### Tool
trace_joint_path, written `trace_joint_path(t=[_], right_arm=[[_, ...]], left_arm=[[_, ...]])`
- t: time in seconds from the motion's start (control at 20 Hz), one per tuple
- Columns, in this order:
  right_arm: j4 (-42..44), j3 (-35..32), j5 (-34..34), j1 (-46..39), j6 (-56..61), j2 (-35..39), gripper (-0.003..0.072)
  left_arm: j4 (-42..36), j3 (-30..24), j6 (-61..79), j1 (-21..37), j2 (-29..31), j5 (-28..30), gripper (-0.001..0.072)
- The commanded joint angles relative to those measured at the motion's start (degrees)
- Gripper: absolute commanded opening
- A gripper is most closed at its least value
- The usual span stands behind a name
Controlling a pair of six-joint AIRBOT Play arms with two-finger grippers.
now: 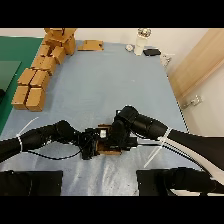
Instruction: Fold the box.
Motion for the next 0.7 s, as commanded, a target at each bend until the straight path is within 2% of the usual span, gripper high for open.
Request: trace_joint_path(t=[0.0, 0.65], right_arm=[[-1.2, 0.1, -1.8, 0.0, 0.2, 0.1, 0.0311], [-1.2, 0.1, 0.2, 0.0, 0.5, -1.2, 0.0302]], left_arm=[[0.1, 0.0, 0.1, 0.0, 0.0, 0.0, 0.0498], [0.1, 0.0, 0.1, 0.0, 0.0, 0.0, 0.0498]])
